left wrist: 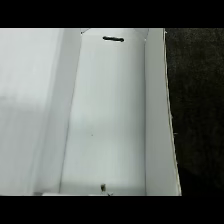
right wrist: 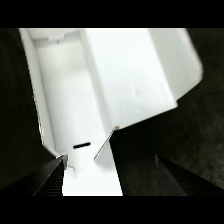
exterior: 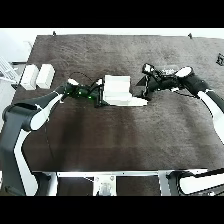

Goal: Fold the box and place the chain.

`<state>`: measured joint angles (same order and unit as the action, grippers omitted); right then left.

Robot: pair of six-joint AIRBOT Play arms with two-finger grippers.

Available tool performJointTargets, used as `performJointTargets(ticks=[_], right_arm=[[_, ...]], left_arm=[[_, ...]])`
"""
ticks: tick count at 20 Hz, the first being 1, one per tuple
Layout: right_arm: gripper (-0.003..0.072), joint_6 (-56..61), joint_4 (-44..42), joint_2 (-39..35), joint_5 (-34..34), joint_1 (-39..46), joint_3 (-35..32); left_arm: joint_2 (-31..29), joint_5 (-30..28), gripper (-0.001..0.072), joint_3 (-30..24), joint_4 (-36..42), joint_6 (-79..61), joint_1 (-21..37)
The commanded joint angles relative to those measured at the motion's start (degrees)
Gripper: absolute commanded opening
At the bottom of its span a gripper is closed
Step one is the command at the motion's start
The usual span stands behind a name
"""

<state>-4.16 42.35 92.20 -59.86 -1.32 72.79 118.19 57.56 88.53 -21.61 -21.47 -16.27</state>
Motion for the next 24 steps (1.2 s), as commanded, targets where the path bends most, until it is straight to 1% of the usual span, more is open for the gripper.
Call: performJointTargets(ticks=[1,5,6,10,11,12,14,15,17,22,24], right_arm=[[0.0649,-3.17,2.32,1.33,-0.35,0.33,-1.53],[0.0643,-7.17,2.27,2.97,-0.26,0.15,-1.51],[0.0583,-7.91,2.32,3.28,-0.09,-0.22,-1.51],[0.0578,-9.88,2.29,3.45,1.46,-2.49,-1.42],[0.0548,-9.92,2.29,3.54,1.64,-3.02,-1.42],[0.0447,-9.84,2.27,3.80,2.23,-3.50,-1.42],[0.0361,-9.86,2.23,4.20,4.85,-4.02,-1.42],[0.0299,-9.84,1.84,4.22,5.68,-4.22,-1.42],[0.0293,-9.88,0.35,4.22,5.62,-4.72,-1.42],[0.0293,-9.88,-0.31,4.42,5.49,-7.72,-1.40],[0.0293,-10.03,-1.73,5.09,7.02,-8.74,-1.42]], left_arm=[[0.02,0.11,0.0342,-0.02,0.00,0.44,-0.02],[0.02,0.13,0.0342,-0.02,0.00,0.52,-0.02],[0.02,0.13,0.0342,-0.02,0.00,0.55,-0.02],[0.02,0.15,0.0342,-0.02,0.00,0.63,-0.02],[0.02,0.13,0.0342,-0.02,0.00,0.63,-0.02],[0.02,0.13,0.0342,-0.02,0.00,0.63,-0.02],[0.02,0.13,0.0342,-0.02,0.00,0.63,-0.02],[0.02,0.13,0.0342,-0.02,0.00,0.63,-0.02],[0.02,0.13,0.0342,-0.02,0.00,0.63,-0.02],[0.02,0.15,0.0342,-0.02,0.00,0.63,-0.02],[0.02,0.15,0.0342,-0.02,0.00,0.63,-0.02]])
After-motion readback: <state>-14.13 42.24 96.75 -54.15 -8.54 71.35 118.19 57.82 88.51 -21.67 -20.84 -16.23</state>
